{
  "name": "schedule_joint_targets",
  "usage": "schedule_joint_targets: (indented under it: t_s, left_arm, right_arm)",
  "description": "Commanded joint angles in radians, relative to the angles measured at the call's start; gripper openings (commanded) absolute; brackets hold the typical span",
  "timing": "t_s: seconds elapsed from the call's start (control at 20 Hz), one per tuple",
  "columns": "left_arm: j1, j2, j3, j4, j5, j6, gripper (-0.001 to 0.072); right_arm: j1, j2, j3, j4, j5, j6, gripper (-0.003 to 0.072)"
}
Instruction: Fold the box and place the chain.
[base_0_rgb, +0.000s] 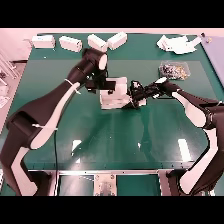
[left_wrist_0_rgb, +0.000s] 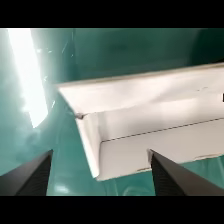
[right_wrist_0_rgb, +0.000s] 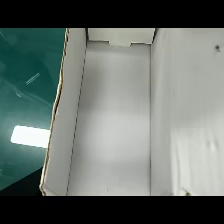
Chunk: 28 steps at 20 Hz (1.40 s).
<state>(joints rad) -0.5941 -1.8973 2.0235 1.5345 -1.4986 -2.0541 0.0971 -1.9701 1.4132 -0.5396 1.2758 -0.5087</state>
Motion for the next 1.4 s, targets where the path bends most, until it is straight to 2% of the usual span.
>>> schedule_joint_targets:
  t_s: [0.0, 0.1, 0.25, 0.35, 0.45, 0.5, 0.55, 0.6, 0.75, 0.85, 0.95, 1.1, 1.25, 1.35]
  left_arm:
    - [0.022, 0.070, 0.005, 0.023, -0.061, 0.105, 0.0712]
    - [0.042, 0.096, 0.005, 0.105, -0.105, 0.206, 0.0712]
    - [0.130, 0.113, 0.005, -0.009, -0.112, 0.351, 0.0703]
    - [0.180, 0.111, 0.005, -0.024, -0.163, 0.362, 0.0704]
    - [0.243, 0.111, 0.005, -0.132, -0.224, 0.399, 0.0704]
    - [0.286, 0.111, 0.005, -0.253, -0.234, 0.471, 0.0704]
    - [0.316, 0.108, 0.005, -0.314, -0.216, 0.483, 0.0704]
    - [0.330, 0.108, 0.003, -0.319, -0.179, 0.496, 0.0704]
    - [0.334, 0.109, -0.039, -0.356, -0.084, 0.875, 0.0705]
    - [0.360, 0.110, -0.097, -0.526, 0.058, 1.073, 0.0705]
    - [0.369, 0.109, -0.189, -0.611, 0.162, 1.325, 0.0704]
    - [0.369, 0.107, -0.381, -0.620, 0.253, 1.598, 0.0705]
    - [0.369, 0.106, -0.552, -0.618, 0.425, 1.732, 0.0705]
    - [0.369, 0.106, -0.582, -0.653, 0.443, 1.720, 0.0705]
  right_arm:
    - [0.000, 0.001, 0.000, 0.000, 0.000, 0.000, 0.0563]
    - [0.000, 0.001, 0.000, 0.000, 0.000, 0.000, 0.0563]
    - [0.000, 0.001, 0.000, 0.000, 0.000, 0.000, 0.0562]
    - [0.000, 0.001, 0.000, 0.000, 0.000, 0.000, 0.0563]
    - [0.000, 0.001, 0.000, 0.000, 0.000, 0.000, 0.0563]
    - [0.000, 0.001, 0.000, 0.000, 0.000, 0.000, 0.0563]
    - [0.000, 0.001, 0.000, 0.000, 0.000, 0.000, 0.0563]
    - [0.000, 0.001, 0.000, 0.000, 0.000, 0.000, 0.0563]
    - [0.000, 0.001, 0.000, 0.000, 0.000, 0.000, 0.0563]
    - [0.000, 0.001, 0.000, 0.000, 0.000, 0.000, 0.0563]
    - [0.001, 0.001, 0.000, 0.000, 0.000, 0.000, 0.0563]
    - [0.000, 0.001, 0.000, 0.000, 0.000, 0.000, 0.0563]
    - [0.000, 0.001, 0.000, 0.000, 0.000, 0.000, 0.0562]
    - [0.000, 0.001, 0.000, 0.000, 0.000, 0.000, 0.0563]
